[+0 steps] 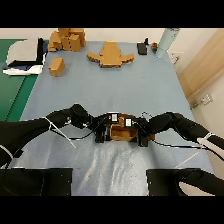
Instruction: Fold the box.
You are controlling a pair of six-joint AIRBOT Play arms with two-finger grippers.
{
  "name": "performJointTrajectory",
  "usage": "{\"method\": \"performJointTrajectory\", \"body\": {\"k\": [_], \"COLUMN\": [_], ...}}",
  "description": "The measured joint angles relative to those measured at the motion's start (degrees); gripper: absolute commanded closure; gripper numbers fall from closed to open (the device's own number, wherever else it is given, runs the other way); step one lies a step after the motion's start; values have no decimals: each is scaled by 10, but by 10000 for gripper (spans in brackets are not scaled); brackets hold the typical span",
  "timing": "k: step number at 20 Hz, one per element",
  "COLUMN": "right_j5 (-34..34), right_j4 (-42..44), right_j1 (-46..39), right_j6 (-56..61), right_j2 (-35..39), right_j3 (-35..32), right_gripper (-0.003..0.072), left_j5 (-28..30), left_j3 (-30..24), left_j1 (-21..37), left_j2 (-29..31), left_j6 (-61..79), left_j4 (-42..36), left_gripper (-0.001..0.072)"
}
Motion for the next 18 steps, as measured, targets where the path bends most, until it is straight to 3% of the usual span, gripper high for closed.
{"method": "performJointTrajectory", "body": {"k": [2, 4, 15, 17, 18], "right_j5": [0, 0, 1, 2, 2], "right_j4": [0, 0, 1, 1, 1], "right_j1": [0, 0, 0, 0, 0], "right_j6": [0, 0, 1, 1, 1], "right_j2": [0, 0, 0, 0, 0], "right_j3": [0, 0, 0, 0, 0], "right_gripper": [182, 181, 182, 181, 182], "left_j5": [-3, -7, -10, -9, -7], "left_j3": [0, 0, 0, 0, 0], "left_j1": [0, 0, 0, 0, 0], "left_j2": [0, 0, 0, 0, 0], "left_j6": [-2, -2, -13, -17, -20], "left_j4": [1, 3, 2, 1, 1], "left_gripper": [139, 4, 5, 99, 113]}}
